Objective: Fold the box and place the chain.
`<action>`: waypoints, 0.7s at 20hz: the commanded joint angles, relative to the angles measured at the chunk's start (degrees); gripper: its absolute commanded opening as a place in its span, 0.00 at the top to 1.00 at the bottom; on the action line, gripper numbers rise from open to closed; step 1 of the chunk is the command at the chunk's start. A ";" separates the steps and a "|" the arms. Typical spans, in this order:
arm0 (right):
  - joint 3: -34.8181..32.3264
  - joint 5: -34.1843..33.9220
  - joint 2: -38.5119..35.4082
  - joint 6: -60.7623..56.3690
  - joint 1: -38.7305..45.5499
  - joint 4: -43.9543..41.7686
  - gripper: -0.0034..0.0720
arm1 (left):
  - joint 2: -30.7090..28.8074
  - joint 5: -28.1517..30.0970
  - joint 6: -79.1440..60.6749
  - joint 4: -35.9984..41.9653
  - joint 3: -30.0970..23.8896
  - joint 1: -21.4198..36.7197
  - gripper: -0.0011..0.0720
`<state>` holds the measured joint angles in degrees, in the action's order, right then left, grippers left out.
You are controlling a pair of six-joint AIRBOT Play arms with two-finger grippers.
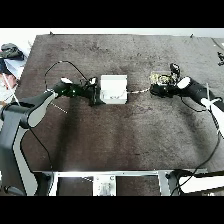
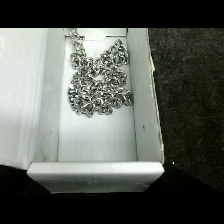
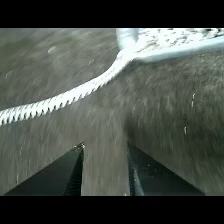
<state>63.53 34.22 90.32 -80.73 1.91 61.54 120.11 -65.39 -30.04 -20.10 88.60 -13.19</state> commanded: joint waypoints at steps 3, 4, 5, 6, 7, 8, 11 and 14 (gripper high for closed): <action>4.42 -7.50 9.51 4.96 0.15 -13.40 0.57 | -0.04 0.00 -0.02 -0.02 0.02 0.02 0.70; 6.12 -7.30 10.71 4.96 -0.44 -13.40 0.57 | -0.04 0.00 -0.02 -0.02 0.02 0.02 0.70; 7.52 -7.26 11.52 4.94 -0.94 -13.38 0.57 | -0.04 0.00 -0.02 -0.02 0.02 0.02 0.70; 8.72 -7.28 12.22 4.87 -1.14 -13.44 0.57 | -0.04 0.00 -0.02 -0.02 0.02 0.02 0.70; 9.53 -7.45 12.55 4.55 -1.25 -13.42 0.57 | -0.04 0.00 -0.02 -0.02 0.02 0.02 0.70; 9.68 -7.63 12.52 4.22 -1.25 -13.42 0.57 | -0.04 -0.02 0.00 -0.02 0.02 0.02 0.70; 9.68 -5.75 12.35 4.24 -1.27 -13.42 0.94 | -0.04 0.00 0.00 -0.02 0.02 0.02 0.70; 9.66 0.68 9.35 4.76 -1.79 -13.38 0.94 | -0.04 0.00 -0.02 -0.02 0.02 0.02 0.70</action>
<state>72.82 30.11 101.43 -76.47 0.58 48.47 120.11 -65.41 -30.04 -20.10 88.60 -13.19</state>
